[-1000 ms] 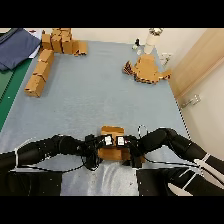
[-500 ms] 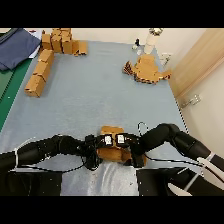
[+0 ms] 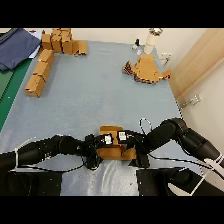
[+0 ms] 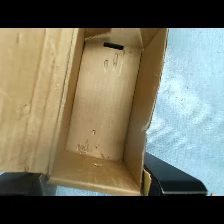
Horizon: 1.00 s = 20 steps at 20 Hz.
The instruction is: Fold the box.
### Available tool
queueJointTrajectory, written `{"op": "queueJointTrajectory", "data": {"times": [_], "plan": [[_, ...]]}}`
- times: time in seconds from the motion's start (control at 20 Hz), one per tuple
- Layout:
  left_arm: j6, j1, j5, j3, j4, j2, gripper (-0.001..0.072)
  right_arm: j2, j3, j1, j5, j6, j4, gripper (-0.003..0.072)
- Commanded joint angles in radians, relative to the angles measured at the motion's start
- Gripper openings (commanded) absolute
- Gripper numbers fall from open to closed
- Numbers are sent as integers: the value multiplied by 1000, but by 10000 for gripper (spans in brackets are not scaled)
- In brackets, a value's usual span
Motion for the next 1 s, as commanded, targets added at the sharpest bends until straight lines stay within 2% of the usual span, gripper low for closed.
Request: {"op": "queueJointTrajectory", "data": {"times": [0.0,0.1,0.3,0.5,0.6,0.75,0.8,0.85,0.9,0.95], "plan": [[3,0,-3,1,4,0,532,3,4,-1,-61,308,-32,714],[3,0,-3,1,4,0,532,3,4,-1,-54,586,-16,713],[3,0,-3,1,4,0,532,10,4,-1,53,1174,-4,713],[3,0,-3,1,4,0,531,93,4,0,116,1168,6,713],[3,0,-3,1,4,0,532,119,4,0,190,1204,15,701],[3,0,-3,1,4,0,532,117,4,10,135,1214,52,698],[3,0,-3,1,4,0,532,113,4,10,113,1214,64,569],[3,0,-3,1,4,0,532,108,4,10,107,1226,89,181],[3,0,-3,1,4,0,532,104,4,10,115,1227,120,7],[3,0,-3,1,4,0,532,102,4,10,141,1227,147,7]]}}
